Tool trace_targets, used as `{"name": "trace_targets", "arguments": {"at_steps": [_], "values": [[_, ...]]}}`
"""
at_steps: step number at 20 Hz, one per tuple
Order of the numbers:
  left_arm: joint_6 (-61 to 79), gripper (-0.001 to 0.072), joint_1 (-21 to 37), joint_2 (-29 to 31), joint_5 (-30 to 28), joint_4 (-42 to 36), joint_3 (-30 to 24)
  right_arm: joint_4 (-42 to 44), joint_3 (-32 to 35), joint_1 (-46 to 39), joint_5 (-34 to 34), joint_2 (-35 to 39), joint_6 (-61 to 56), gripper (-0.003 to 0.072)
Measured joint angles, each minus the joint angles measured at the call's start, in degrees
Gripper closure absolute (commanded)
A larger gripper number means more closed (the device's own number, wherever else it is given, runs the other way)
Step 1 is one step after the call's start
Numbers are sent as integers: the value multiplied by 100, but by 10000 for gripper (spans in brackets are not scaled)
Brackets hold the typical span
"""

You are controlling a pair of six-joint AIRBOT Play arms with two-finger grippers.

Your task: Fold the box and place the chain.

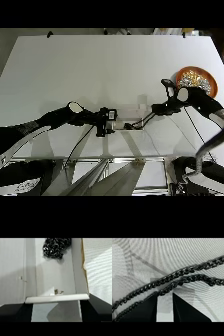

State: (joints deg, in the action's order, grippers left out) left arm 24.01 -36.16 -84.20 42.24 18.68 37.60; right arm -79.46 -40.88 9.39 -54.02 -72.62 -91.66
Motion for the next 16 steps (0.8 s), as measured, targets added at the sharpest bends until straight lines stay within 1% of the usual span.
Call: {"name": "trace_targets", "arguments": {"at_steps": [1,2,3,6,9,13,16], "values": [[0,318,0,0,0,0,0,2,0,0,2,-13,0,546],[2,318,0,0,2,0,0,7,0,0,15,-24,0,627],[0,318,0,0,0,0,0,11,0,0,13,-31,0,669],[2,318,0,0,0,0,0,17,0,0,-26,-2,59,670],[2,318,0,0,0,0,0,-9,0,0,-118,216,173,670],[2,318,0,0,0,2,0,39,0,0,-380,835,374,670],[0,318,0,0,0,0,0,177,2,0,-651,1486,544,670]]}}
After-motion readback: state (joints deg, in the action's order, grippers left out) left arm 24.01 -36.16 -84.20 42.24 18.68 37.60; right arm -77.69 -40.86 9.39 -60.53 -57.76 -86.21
